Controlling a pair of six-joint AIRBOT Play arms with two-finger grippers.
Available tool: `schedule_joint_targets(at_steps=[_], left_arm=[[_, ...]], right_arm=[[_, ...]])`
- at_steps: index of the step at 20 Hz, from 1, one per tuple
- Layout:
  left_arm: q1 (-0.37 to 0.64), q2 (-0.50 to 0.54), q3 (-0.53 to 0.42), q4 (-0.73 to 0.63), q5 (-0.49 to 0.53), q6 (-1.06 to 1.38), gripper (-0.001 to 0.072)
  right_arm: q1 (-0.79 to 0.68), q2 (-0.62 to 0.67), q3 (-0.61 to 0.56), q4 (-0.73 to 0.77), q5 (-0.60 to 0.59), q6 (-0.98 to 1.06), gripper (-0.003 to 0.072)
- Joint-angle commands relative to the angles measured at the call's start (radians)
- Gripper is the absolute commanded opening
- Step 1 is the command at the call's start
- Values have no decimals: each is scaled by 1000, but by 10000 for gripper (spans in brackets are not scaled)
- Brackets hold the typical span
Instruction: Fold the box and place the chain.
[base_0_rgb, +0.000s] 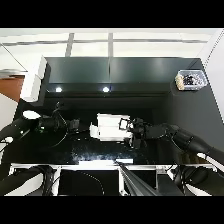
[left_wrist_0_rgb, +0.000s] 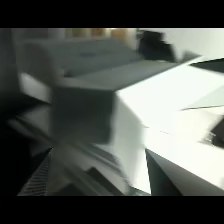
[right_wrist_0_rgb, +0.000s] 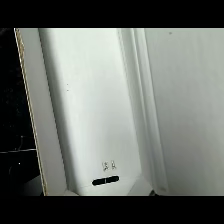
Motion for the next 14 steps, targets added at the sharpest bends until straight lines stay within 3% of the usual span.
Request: schedule_joint_targets(at_steps=[1,3,10,14], left_arm=[[-20,-3,66,-11,-105,-5,698],[-73,-3,84,-10,-92,-31,698],[-290,-3,89,44,148,-193,698],[-360,-3,89,56,223,-279,697]], right_arm=[[1,0,0,0,0,0,466],[1,0,0,0,1,0,466],[1,0,0,0,1,0,466],[1,0,0,0,1,0,466]])
